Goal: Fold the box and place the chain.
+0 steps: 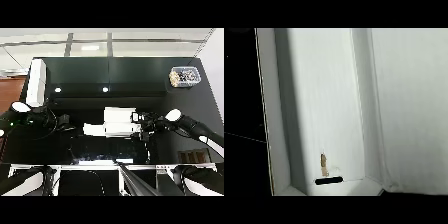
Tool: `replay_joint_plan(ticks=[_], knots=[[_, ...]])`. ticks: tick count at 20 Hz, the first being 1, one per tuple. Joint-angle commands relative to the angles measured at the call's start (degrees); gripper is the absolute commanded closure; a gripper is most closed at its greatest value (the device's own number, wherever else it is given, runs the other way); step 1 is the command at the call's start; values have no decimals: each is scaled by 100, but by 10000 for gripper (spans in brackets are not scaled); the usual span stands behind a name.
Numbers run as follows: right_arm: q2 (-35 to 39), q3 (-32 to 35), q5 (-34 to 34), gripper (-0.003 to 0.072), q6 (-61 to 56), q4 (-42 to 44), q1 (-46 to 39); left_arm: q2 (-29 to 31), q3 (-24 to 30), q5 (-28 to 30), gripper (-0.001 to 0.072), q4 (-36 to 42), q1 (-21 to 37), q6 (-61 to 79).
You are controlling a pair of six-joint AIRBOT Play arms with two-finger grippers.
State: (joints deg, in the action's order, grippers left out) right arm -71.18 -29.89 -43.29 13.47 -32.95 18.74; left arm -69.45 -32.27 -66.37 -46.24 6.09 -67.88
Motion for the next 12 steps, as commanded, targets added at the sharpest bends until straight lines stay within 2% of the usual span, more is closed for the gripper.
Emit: replay_joint_plan(ticks=[1, 3, 6, 9, 12], knots=[[0, -4, -4, 557, 2, -4, 0, -511, 66, 181, 685, 424, -271, -267], [0, -4, -4, 558, 2, -2, 0, -697, 52, 457, 684, 780, -763, -282], [0, -2, -4, 557, 2, -2, 0, -1104, -48, 400, 683, 1003, -1355, -59], [0, -4, -4, 557, 2, -2, 0, -1390, -251, 61, 683, 1134, -1655, 376], [0, -4, -2, 557, 2, -2, 0, -1399, -468, 22, 682, 1137, -1733, 472]])
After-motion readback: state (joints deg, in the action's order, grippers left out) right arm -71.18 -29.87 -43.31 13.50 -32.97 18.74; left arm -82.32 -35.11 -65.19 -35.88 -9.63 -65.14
